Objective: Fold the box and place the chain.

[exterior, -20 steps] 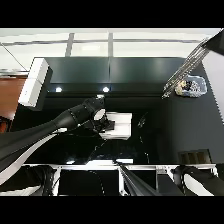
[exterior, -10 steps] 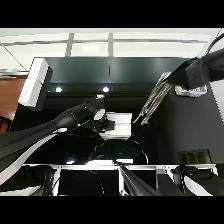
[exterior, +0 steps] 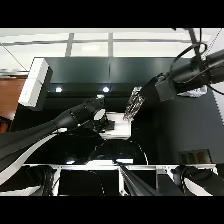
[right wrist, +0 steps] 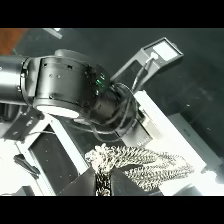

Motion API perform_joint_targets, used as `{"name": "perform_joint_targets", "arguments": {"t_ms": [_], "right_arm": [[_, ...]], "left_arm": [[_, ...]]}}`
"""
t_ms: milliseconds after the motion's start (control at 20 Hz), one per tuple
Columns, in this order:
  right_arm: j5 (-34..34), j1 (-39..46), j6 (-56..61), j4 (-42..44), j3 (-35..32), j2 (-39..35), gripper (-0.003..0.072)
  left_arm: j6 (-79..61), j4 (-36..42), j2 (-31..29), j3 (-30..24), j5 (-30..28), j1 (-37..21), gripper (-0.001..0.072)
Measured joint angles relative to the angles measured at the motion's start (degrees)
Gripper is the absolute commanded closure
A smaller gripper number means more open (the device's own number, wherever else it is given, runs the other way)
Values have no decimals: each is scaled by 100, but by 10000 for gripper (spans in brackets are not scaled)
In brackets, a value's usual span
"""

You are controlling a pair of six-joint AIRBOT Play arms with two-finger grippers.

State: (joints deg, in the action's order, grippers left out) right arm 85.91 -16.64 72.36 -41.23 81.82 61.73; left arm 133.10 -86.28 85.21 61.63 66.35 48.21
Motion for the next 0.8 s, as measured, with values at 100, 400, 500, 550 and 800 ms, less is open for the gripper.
{"name": "perform_joint_targets", "arguments": {"t_ms": [100, 400, 500, 550, 800], "right_arm": [[-42, -42, -11, 33, -61, 35, 674], [-391, -282, -22, 52, -977, 63, 672], [-820, -407, -33, 48, -1491, 70, 671], [-1036, -466, -28, 44, -1729, 72, 670], [-1803, -605, 61, -9, -2629, 74, 415]], "left_arm": [[0, -2, 0, 0, 0, 0, 683], [0, 0, 0, 0, -4, 0, 683], [0, -2, 0, 0, -11, 0, 683], [0, 0, 0, 0, -11, 0, 683], [0, 0, 0, 0, -9, 0, 683]]}}
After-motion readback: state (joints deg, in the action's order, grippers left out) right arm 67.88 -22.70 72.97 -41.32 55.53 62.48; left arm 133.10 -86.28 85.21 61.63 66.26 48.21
